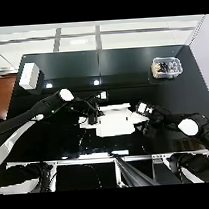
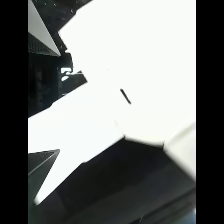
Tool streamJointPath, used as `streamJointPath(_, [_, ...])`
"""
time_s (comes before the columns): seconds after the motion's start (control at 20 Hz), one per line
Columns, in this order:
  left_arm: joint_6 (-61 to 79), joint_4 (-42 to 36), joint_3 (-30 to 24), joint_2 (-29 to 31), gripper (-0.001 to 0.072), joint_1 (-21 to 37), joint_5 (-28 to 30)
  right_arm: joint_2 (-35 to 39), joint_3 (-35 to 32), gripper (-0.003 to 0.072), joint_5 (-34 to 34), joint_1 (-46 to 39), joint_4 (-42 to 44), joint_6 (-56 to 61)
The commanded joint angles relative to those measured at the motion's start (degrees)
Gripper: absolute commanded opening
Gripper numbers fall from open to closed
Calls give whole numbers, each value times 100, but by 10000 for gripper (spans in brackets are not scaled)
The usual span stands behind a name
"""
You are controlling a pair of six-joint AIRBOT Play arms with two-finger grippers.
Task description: Fold the box and place the chain.
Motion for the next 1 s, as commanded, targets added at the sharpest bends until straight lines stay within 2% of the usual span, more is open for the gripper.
streamJointPath(0.0, [57, 17, -4, -31, 27, -13, 87, -297, -52, 711, 76, 251, 291, -1174])
streamJointPath(0.1, [55, 17, -4, -31, 27, -13, 85, -590, -55, 711, 254, 273, 876, -2343])
streamJointPath(0.2, [57, 15, -4, -31, 27, -13, 85, -861, -52, 710, 166, 273, 1338, -2922])
streamJointPath(0.35, [57, 17, -4, -31, 27, -15, 83, -1086, -52, 711, -225, 273, 1427, -2946])
streamJointPath(0.45, [57, 15, -4, -31, 27, -15, 68, -1110, -48, 703, -597, 271, 1853, -2946])
streamJointPath(0.5, [57, 15, -4, -31, 27, -15, 68, -1165, 66, 704, -479, 227, 2052, -2940])
streamJointPath(0.6, [57, 15, -4, -31, 27, -13, 70, -1320, 420, 704, 4, 55, 1998, -2944])
streamJointPath(0.95, [87, 17, -4, -31, 28, -13, -61, -1325, 538, 703, -295, -39, 1749, -3215])
